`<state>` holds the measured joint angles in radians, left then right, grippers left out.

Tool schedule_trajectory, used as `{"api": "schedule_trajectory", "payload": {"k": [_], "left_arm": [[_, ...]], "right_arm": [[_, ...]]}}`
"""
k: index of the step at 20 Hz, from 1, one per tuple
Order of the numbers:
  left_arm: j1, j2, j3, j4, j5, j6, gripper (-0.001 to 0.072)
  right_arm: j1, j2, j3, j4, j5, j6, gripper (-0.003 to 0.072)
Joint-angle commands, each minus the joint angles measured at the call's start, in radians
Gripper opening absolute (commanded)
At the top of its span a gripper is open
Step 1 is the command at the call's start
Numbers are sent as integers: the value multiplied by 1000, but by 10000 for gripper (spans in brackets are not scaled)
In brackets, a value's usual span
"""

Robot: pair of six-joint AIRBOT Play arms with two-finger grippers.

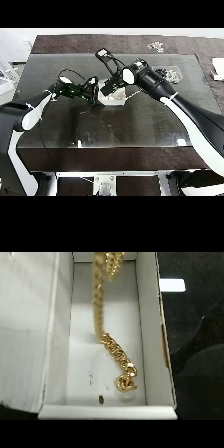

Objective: Fold the box and place the chain.

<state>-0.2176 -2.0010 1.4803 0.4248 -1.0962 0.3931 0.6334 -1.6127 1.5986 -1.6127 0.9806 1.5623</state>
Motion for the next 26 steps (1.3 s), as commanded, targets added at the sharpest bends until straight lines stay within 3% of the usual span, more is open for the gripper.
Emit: {"api": "schedule_trajectory", "payload": {"k": [1, 5, 7, 10, 14, 17, 21, 26], "left_arm": [[0, 0, 1, 0, -2, 0, 487], [0, 0, 1, 0, -3, 0, 487], [0, 0, 1, 0, -4, 0, 487], [0, 0, 1, 0, -4, 0, 487], [0, 0, 1, 0, -4, 0, 487], [0, 0, 1, 0, -3, 0, 487], [0, 0, 1, 0, -4, 0, 487], [0, 0, 1, 0, -4, 0, 487]], "right_arm": [[-29, -23, 0, -3, 21, -25, 383], [-82, -4, 0, -5, 129, -36, 389], [-133, 28, -2, -5, 174, -26, 519], [-253, 123, -80, -31, 147, 46, 518], [-448, 262, -309, -26, -77, 172, 517], [-569, 244, -448, 80, -232, 177, 516], [-645, 122, -478, 267, -366, 74, 517], [-647, -5, -472, 370, -523, 74, 517]]}}
